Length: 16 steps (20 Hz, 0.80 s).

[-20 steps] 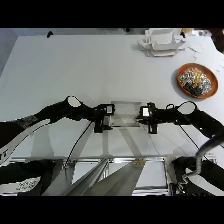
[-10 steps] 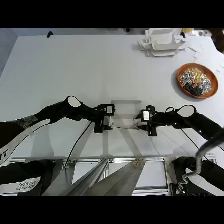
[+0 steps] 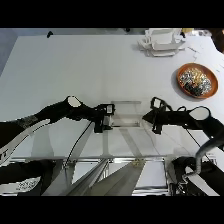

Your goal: Fold the box and place the chain.

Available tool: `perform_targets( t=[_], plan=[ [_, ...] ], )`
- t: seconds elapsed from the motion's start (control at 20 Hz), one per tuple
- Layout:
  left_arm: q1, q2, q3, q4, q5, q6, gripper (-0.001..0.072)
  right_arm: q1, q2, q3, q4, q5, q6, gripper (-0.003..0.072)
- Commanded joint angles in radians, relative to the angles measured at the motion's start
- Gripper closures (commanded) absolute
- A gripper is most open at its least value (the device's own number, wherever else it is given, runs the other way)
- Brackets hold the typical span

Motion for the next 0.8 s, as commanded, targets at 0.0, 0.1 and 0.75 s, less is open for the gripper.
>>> perform_targets(
  t=[0.0, 0.1, 0.75],
  plan=[
    [0.0, 0.0, 0.0, 0.0, 0.0, 0.002, 0.046, -0.062, 0.209, -0.005, -0.08, -0.005, 0.364, 0.0671],
    [0.0, 0.0, 0.0, 0.0, 0.0, 0.002, 0.046, -0.093, 0.299, -0.005, -0.155, -0.056, 0.639, 0.0671],
    [0.0, 0.0, 0.0, 0.0, 0.0, 0.002, 0.046, -0.14, -0.062, -0.005, -0.343, 0.05, 1.297, 0.0671]
  ],
)
